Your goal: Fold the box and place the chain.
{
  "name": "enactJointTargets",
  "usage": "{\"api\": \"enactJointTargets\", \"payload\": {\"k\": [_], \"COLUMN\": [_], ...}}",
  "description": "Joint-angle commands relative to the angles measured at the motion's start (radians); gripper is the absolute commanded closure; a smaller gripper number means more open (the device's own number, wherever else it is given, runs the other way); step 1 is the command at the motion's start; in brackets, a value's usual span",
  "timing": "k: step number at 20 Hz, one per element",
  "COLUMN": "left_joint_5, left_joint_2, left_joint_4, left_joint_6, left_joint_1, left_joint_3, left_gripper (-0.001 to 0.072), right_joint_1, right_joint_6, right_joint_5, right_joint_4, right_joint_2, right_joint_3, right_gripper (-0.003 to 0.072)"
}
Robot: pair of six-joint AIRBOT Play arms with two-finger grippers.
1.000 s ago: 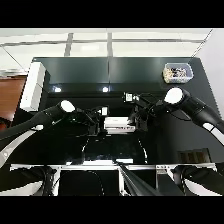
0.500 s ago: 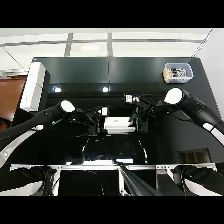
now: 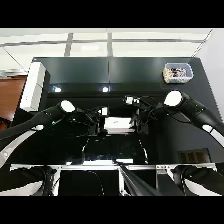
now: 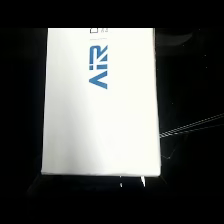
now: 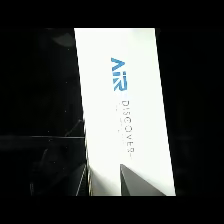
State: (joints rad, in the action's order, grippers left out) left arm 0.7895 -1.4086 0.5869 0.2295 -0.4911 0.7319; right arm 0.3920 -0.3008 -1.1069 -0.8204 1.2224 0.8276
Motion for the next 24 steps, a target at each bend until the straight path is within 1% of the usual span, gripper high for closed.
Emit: {"api": "enactJointTargets", "payload": {"k": [1, 3, 4, 5, 6, 7, 8, 10, 11, 12, 14, 16, 19, 21, 24], "left_joint_5": [-0.001, -0.001, -0.001, 0.000, 0.000, -0.001, 0.000, 0.000, 0.000, 0.000, 0.000, 0.000, 0.000, 0.000, 0.000], "left_joint_2": [-0.001, -0.001, -0.001, -0.001, -0.001, -0.001, -0.001, -0.001, -0.001, -0.001, -0.001, -0.001, -0.001, -0.001, -0.001], "left_joint_4": [0.000, 0.000, 0.000, 0.000, 0.000, 0.000, 0.000, 0.000, 0.000, 0.000, 0.000, 0.000, 0.000, 0.000, 0.000], "left_joint_6": [0.000, 0.000, 0.000, 0.000, 0.000, 0.000, 0.000, 0.000, 0.000, -0.001, -0.001, 0.000, 0.000, 0.000, 0.000], "left_joint_1": [-0.001, -0.001, -0.001, -0.001, -0.001, -0.001, -0.001, -0.001, -0.001, -0.001, -0.001, -0.001, -0.001, -0.001, -0.001], "left_joint_3": [0.001, 0.001, 0.001, 0.001, 0.001, 0.001, 0.001, 0.001, 0.001, 0.001, 0.001, 0.001, 0.001, 0.001, 0.001], "left_gripper": [0.0309, 0.0309, 0.0309, 0.0309, 0.0309, 0.0309, 0.0309, 0.0309, 0.0309, 0.0309, 0.0309, 0.0309, 0.0309, 0.0309, 0.0309], "right_joint_1": [-0.010, -0.048, -0.075, -0.099, -0.113, -0.116, -0.114, -0.105, -0.096, -0.084, -0.061, -0.041, -0.029, -0.029, -0.029], "right_joint_6": [-0.133, -0.258, -0.345, -0.446, -0.534, -0.575, -0.579, -0.579, -0.579, -0.587, -0.594, -0.594, -0.655, -0.665, -0.665], "right_joint_5": [-0.029, -0.093, -0.146, -0.190, -0.198, -0.186, -0.150, -0.029, 0.029, 0.071, 0.113, 0.126, 0.158, 0.158, 0.158], "right_joint_4": [0.031, 0.042, 0.042, 0.047, 0.068, 0.119, 0.192, 0.379, 0.434, 0.451, 0.447, 0.425, 0.315, 0.279, 0.276], "right_joint_2": [-0.037, -0.082, -0.096, -0.097, -0.097, -0.097, -0.096, -0.093, -0.087, -0.074, -0.040, 0.000, 0.048, 0.062, 0.062], "right_joint_3": [0.000, 0.000, -0.001, -0.004, -0.018, -0.040, -0.066, -0.124, -0.142, -0.147, -0.147, -0.147, -0.150, -0.150, -0.151], "right_gripper": [0.0478, 0.0528, 0.0674, 0.0673, 0.0672, 0.0672, 0.0672, 0.0672, 0.0672, 0.0673, 0.0672, 0.0672, 0.0672, 0.0672, 0.0672]}}
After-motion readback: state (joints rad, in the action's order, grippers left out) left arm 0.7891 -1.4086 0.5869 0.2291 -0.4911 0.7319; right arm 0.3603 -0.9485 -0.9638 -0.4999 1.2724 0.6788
